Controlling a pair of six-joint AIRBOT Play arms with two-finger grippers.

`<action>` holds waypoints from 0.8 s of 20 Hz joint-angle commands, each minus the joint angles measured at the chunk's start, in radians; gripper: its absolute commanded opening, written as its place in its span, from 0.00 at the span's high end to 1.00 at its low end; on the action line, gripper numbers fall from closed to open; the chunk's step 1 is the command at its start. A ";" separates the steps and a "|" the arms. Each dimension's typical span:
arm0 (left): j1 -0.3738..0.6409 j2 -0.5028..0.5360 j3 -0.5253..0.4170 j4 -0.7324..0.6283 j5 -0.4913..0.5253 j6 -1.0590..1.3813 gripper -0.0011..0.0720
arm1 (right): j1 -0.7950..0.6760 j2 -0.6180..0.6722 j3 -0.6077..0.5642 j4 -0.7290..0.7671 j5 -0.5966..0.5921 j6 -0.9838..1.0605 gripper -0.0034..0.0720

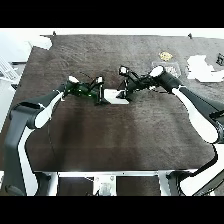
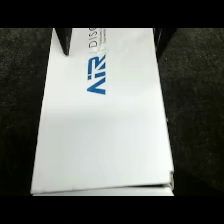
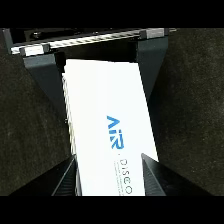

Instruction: Fold the box and place the chain.

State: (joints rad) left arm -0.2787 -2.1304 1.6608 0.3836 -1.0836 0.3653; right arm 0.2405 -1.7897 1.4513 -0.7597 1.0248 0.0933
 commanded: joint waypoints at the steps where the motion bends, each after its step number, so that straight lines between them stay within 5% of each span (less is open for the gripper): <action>1: 0.000 0.001 0.000 -0.002 0.006 0.001 0.51 | 0.004 -0.002 -0.029 0.026 0.011 0.003 0.37; 16: 0.000 0.001 0.000 -0.002 0.006 0.001 0.51 | -0.060 0.000 -0.025 0.186 0.084 -0.024 0.27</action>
State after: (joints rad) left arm -0.2798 -2.1296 1.6608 0.3805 -1.0798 0.3683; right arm 0.1886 -1.7905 1.4254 -0.6033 1.0962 0.0856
